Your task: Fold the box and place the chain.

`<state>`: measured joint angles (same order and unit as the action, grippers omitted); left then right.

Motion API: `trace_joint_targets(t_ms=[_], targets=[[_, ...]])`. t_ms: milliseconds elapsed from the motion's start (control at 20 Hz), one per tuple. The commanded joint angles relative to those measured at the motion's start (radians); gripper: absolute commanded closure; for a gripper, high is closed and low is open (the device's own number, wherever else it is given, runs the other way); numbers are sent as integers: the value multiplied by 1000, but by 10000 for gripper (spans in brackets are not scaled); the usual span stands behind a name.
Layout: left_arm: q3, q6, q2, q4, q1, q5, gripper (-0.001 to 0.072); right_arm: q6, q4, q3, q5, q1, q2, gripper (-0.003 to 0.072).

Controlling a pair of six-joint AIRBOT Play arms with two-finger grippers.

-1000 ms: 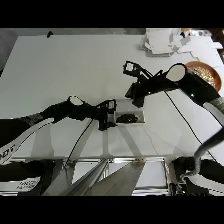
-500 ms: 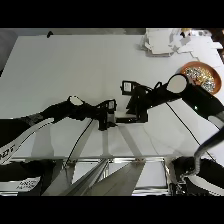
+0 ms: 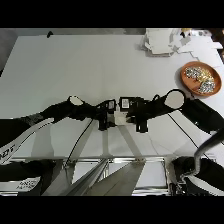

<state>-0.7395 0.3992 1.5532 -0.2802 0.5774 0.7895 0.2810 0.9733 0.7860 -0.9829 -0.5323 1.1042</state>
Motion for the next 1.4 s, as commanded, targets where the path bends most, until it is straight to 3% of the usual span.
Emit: trace_joint_targets(t_ms=[0,350,550,700,800,1050,1350], targets=[[0,0,0,0,0,0,501,37,76,-5,54,-17,-3,485],[0,0,0,0,0,0,501,32,78,-5,64,-17,-3,480],[0,0,0,0,0,0,501,32,72,-6,-19,-40,-3,462],[0,0,0,0,0,0,501,42,130,-20,45,-52,-3,434],[0,0,0,0,0,0,501,90,177,-22,100,-52,-3,361],[0,0,0,0,0,0,501,92,186,-22,121,-52,-3,370],[0,0,0,0,0,0,501,92,186,-22,119,-52,-3,596]])
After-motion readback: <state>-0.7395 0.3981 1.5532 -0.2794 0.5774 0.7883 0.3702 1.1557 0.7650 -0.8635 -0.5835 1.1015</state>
